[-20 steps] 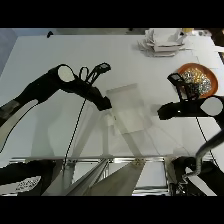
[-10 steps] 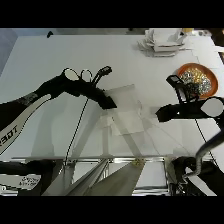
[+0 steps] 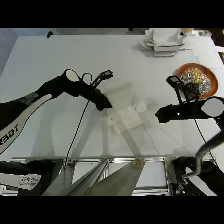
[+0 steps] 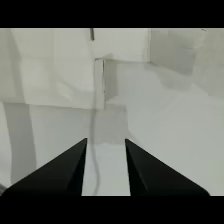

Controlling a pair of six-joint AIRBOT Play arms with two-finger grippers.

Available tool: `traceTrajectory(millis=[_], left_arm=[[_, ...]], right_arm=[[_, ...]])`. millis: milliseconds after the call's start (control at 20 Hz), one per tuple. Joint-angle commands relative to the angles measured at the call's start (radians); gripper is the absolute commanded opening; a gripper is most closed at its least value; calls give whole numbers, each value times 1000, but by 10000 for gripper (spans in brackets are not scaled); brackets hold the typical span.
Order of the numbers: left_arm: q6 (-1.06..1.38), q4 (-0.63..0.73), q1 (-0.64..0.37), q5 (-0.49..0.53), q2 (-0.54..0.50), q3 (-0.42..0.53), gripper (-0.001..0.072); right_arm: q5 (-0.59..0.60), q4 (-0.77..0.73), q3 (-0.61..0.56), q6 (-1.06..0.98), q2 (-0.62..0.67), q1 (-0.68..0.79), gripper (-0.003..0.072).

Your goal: Fold the box and place the chain.

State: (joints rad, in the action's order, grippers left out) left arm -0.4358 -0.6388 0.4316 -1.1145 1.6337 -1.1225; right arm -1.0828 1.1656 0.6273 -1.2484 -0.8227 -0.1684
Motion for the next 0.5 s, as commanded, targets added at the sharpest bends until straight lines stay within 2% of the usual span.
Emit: traceTrajectory(millis=[0, 100, 300, 450], left_arm=[[89, -9, 19, -5, -32, 0, 1], [101, -48, 46, 16, -63, 0, 0], [188, -229, 145, 40, -83, 0, 1], [189, -239, 203, 130, -73, 0, 3]], right_arm=[[-8, -5, 27, -2, 2, -1, 367], [-13, -3, 74, -3, 3, -1, 370], [-12, 8, 151, -2, 6, -1, 370], [-21, 18, 153, -2, 6, -1, 370]])
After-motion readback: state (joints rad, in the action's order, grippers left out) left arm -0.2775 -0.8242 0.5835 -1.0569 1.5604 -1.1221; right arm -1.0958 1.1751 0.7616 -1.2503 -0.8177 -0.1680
